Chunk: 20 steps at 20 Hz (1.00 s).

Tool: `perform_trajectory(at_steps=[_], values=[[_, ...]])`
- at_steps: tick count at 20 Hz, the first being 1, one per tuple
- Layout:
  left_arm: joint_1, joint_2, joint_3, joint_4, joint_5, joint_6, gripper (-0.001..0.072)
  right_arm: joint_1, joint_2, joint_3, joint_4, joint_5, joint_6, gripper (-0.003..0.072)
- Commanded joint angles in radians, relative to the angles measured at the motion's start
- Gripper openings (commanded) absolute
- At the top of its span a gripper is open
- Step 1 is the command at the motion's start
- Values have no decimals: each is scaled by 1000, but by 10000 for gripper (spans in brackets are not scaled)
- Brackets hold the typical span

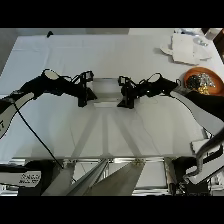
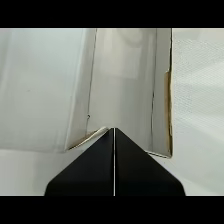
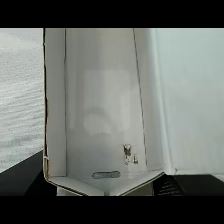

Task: Fold the box and place the chain.

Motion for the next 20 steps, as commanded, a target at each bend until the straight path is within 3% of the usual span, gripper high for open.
perform_trajectory(at_steps=[1, 7, 10, 12, 15, 20], values=[[12, 83, 0, 74, -5, -15, 10, 0, 0, 0, 0, 0, 0, 456], [133, 344, -6, 122, -5, -406, 9, 0, 0, 0, 0, 0, 0, 456], [204, 410, -82, 127, 0, -594, 7, 0, 0, 0, 0, 0, 0, 456], [235, 417, -180, 130, 1, -666, 7, 0, 0, 0, 0, 0, 0, 456], [240, 406, -347, 93, 152, -820, 4, 0, 0, 0, 0, 0, 0, 456], [235, 321, -386, 88, 179, -1041, 3, 0, 0, 0, 0, 0, 0, 456]])
